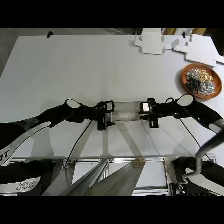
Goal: Fold the box and place the chain.
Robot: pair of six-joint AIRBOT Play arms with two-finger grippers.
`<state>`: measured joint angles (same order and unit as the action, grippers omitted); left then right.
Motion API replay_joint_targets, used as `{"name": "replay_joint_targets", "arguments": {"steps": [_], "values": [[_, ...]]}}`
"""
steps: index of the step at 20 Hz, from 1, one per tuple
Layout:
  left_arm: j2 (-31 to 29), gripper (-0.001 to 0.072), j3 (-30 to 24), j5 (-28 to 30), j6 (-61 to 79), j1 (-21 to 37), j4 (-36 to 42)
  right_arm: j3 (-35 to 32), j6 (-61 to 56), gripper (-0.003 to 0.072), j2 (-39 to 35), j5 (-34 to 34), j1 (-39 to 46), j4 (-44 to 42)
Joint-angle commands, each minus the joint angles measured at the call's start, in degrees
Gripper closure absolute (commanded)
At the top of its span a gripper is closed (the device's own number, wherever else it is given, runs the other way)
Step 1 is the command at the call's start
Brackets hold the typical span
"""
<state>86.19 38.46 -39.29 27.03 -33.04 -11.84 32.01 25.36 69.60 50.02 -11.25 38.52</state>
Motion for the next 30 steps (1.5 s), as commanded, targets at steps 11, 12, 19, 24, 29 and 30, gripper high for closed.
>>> {"name": "replay_joint_targets", "arguments": {"steps": [11, 12, 19, 24, 29, 30], "values": [[0.00, 0.0540, 0.00, 0.02, -0.07, -0.02, 0.02, -0.04, -13.33, 0.0345, -3.23, 3.26, 3.15, 2.75], [0.00, 0.0540, 0.00, 0.02, -0.07, -0.02, 0.02, -0.04, -15.21, 0.0347, -5.05, 4.72, 4.22, 4.04], [0.00, 0.0540, 0.00, 0.02, -0.07, -0.02, 0.04, -0.04, -36.06, 0.0651, -12.96, 5.81, 15.06, 4.26], [0.00, 0.0540, 0.00, 0.02, -0.07, -0.02, 0.04, -0.09, -55.89, 0.0667, -10.43, 3.76, 22.80, 6.56], [0.00, 0.0540, 0.00, 0.04, -0.07, -0.02, 0.04, -0.24, -64.39, 0.0667, -3.58, 5.64, 21.94, 9.01], [0.00, 0.0540, 0.00, 0.02, -0.07, -0.02, 0.02, -0.26, -64.57, 0.0667, -1.97, 6.34, 21.09, 8.92]]}}
